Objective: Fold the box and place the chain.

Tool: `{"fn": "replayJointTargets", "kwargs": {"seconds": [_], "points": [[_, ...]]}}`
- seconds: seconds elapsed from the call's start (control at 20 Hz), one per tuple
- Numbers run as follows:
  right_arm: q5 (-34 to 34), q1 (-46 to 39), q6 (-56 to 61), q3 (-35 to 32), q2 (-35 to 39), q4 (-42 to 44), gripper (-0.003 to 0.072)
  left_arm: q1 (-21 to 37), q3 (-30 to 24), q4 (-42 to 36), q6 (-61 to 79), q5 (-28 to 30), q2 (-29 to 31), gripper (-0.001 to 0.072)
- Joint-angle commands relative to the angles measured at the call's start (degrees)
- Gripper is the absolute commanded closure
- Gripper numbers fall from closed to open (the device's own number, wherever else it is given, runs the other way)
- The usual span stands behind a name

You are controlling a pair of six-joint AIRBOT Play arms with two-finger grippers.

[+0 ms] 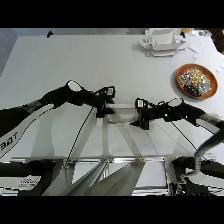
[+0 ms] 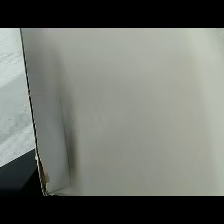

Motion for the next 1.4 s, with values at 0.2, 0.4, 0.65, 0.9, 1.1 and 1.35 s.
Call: {"fn": "replayJointTargets", "kwargs": {"seconds": [0.2,0.4,0.65,0.9,1.1,1.35], "points": [[0.0,0.0,0.0,0.0,0.0,0.1,0.025,0.1,0.1,19.6,-14.6,-2.6,10.2,0.0255],[0.0,0.0,0.0,0.0,0.0,0.1,0.025,0.1,0.1,30.6,-28.3,-8.8,16.8,0.0423],[0.0,0.0,0.0,0.0,0.0,0.1,0.025,-3.0,0.0,29.7,-28.4,-13.1,22.9,0.0706],[0.0,0.0,0.0,0.0,0.0,0.1,0.025,-8.9,0.0,20.0,-28.5,-3.1,21.2,0.0706],[0.0,0.0,0.0,0.0,0.0,0.1,0.025,-10.3,0.0,12.0,-29.0,10.7,15.9,0.0702],[0.0,0.0,0.0,0.0,0.0,0.0,0.025,-10.2,0.0,9.1,-41.4,26.1,8.3,0.0702]]}}
